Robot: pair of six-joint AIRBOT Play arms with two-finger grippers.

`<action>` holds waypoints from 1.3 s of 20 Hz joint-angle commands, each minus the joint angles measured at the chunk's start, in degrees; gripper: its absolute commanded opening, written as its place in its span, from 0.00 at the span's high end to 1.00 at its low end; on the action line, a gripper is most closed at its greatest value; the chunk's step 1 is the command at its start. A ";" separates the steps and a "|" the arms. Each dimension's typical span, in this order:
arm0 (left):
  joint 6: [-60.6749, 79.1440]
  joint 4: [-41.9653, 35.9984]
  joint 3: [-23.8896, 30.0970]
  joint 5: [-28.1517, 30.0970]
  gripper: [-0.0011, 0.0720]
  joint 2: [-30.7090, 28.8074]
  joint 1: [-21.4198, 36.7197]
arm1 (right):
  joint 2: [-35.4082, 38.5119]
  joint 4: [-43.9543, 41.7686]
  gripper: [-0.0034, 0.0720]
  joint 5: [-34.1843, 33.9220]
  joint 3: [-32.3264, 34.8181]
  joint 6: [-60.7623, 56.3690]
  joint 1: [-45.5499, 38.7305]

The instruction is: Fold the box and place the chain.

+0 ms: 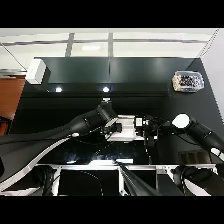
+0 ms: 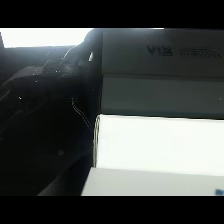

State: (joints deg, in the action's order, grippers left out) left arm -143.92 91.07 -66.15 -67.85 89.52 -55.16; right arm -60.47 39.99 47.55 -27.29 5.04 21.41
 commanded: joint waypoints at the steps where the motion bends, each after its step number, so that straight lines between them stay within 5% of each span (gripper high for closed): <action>1: -0.07 -0.02 0.00 0.28 0.95 0.04 0.02 | -0.57 -4.22 0.79 -0.48 -0.07 -1.14 1.99; 6: -0.07 -0.02 0.00 0.28 0.95 0.04 0.02 | -2.32 -10.51 0.79 -4.26 -0.07 -1.64 2.27; 7: -0.07 -0.02 0.00 0.31 0.95 0.04 0.02 | -2.32 -10.29 0.82 -4.42 -0.07 -1.62 2.29; 8: -0.07 -0.02 0.00 0.31 0.95 0.04 0.04 | -2.32 -9.42 0.95 -4.22 -0.07 -1.64 2.27; 9: -0.07 -0.02 0.00 0.31 0.95 0.04 0.02 | -2.32 -8.46 0.95 -4.04 -0.07 -1.66 2.27; 11: -0.07 -0.02 0.00 0.31 0.95 0.04 0.02 | -2.32 -7.82 0.44 -4.63 0.07 -2.27 2.27; 15: -0.07 -0.04 0.00 0.28 0.95 0.04 0.02 | -2.32 -6.75 0.45 -4.68 0.11 -2.54 2.27; 16: -0.07 -0.04 0.00 0.28 0.95 0.04 0.02 | -2.29 -6.73 0.71 -4.55 0.11 -2.54 2.27; 17: -0.07 -0.04 0.00 0.28 0.95 0.04 0.02 | -2.32 -6.75 0.83 -4.31 0.11 -2.54 2.27; 18: -0.07 -0.04 0.00 0.28 0.95 0.04 0.02 | -2.32 -6.88 0.57 -4.31 0.13 -2.54 2.27; 19: -0.07 -0.04 0.00 0.28 0.95 0.04 0.02 | -2.32 -6.71 0.70 -4.28 0.13 -2.54 2.27; 20: -0.07 -0.04 0.00 0.28 0.95 0.04 0.02 | -2.29 -6.69 0.95 -4.31 0.11 -2.56 2.27; 23: -0.07 -0.02 0.00 0.26 0.95 0.04 0.02 | -1.05 -6.27 0.94 -4.63 -0.74 -8.33 1.40; 26: -0.07 -0.02 0.00 0.11 0.95 0.04 0.02 | 4.09 1.77 0.94 3.30 -5.62 -33.83 -4.59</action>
State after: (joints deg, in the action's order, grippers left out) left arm -144.20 90.98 -66.15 -67.55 89.52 -55.16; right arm -59.64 36.03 45.69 -29.89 -9.96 20.53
